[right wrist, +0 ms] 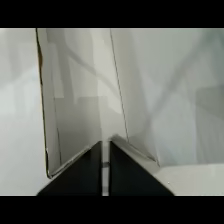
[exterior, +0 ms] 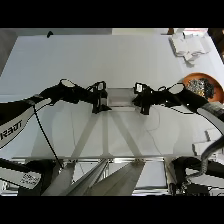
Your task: Fold the box and place the chain.
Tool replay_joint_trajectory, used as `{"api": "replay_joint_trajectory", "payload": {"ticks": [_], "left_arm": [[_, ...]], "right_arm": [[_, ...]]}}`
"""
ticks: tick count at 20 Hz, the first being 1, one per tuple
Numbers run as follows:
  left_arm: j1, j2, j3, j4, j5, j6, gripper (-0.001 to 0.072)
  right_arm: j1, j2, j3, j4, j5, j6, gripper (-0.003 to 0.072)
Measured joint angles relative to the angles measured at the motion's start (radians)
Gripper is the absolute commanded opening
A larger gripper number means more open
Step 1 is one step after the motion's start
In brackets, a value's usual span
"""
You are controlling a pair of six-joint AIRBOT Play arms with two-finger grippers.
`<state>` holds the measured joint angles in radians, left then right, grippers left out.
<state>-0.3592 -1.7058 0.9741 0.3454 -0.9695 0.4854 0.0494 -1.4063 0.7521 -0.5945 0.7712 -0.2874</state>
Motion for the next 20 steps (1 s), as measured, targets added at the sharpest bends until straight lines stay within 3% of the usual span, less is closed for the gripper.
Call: {"api": "replay_joint_trajectory", "payload": {"ticks": [4,9,15,20], "left_arm": [[0.0,0.0,0.0,0.0,0.0,0.0,0.0355],[0.0,0.0,0.0,0.0,0.0,0.0,0.0355],[0.0,0.0,0.0,0.0,0.0,0.0,0.0355],[0.0,0.0,0.0,0.0,0.0,0.0,0.0355]], "right_arm": [[0.0,0.043,0.0,-0.019,-0.002,0.065,0.0012],[-0.002,0.202,0.0,-0.145,0.0,0.262,0.0011],[-0.092,0.391,0.0,-0.475,0.023,0.758,0.0009],[-0.235,0.366,-0.001,-0.537,0.174,1.075,0.0007]]}}
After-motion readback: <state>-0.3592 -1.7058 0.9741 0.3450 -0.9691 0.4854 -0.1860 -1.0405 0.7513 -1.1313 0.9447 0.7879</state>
